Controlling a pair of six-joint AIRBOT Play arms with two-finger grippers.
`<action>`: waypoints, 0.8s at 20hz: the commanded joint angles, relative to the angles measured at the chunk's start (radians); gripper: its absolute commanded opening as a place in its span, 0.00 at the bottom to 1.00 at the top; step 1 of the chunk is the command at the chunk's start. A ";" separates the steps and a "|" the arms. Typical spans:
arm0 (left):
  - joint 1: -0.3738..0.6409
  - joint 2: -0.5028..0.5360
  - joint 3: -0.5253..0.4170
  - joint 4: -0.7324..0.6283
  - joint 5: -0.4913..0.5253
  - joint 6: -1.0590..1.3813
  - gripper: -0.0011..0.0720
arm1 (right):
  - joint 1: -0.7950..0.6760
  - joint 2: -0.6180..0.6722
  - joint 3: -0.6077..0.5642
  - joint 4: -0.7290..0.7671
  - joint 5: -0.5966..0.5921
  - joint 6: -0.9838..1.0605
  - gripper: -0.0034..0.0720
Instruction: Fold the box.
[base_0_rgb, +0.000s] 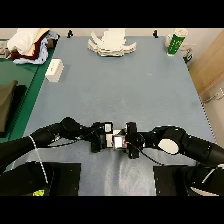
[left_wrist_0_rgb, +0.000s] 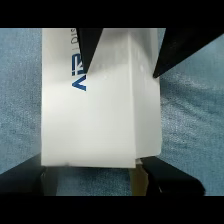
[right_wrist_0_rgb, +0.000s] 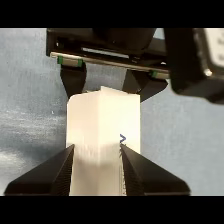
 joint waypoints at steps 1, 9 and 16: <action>0.001 0.001 0.001 0.000 0.000 0.000 0.67 | 0.000 0.018 0.002 -0.051 -0.022 -0.009 0.67; 0.001 0.001 0.001 0.000 0.000 0.000 0.67 | -0.003 0.048 0.002 -0.114 -0.069 -0.008 0.67; 0.001 0.001 0.001 0.000 0.000 0.000 0.67 | -0.003 0.047 0.002 -0.126 -0.104 0.000 0.67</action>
